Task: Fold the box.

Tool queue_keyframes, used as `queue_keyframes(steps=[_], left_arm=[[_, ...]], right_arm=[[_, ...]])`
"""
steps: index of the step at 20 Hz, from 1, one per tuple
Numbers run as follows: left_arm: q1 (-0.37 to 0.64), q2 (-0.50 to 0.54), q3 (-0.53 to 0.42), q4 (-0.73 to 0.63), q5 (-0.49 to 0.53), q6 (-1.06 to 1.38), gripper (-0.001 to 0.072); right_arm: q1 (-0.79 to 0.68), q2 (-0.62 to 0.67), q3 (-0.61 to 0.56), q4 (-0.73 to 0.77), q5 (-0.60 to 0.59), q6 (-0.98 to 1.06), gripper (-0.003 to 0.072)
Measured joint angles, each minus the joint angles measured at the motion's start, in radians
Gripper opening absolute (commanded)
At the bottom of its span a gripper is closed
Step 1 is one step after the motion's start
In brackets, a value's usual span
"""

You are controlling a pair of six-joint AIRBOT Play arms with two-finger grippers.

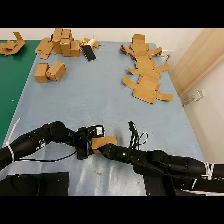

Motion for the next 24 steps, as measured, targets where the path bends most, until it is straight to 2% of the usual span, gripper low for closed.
queue_keyframes(steps=[6, 17, 24], left_arm=[[0.0, 0.0, 0.0, 0.0, 0.0, 0.0, 0.0515], [0.0, 0.0, 0.0, 0.0, 0.0, 0.0, 0.0514], [0.0, 0.0, 0.0, 0.0, 0.0, 0.0, 0.0514]], right_arm=[[0.004, -0.006, 0.003, -0.009, 0.023, 0.005, 0.0003], [0.006, -0.041, 0.0, -0.075, -0.005, -0.006, 0.0004], [0.006, -0.001, 0.0, -0.087, -0.01, -0.021, 0.0003]])
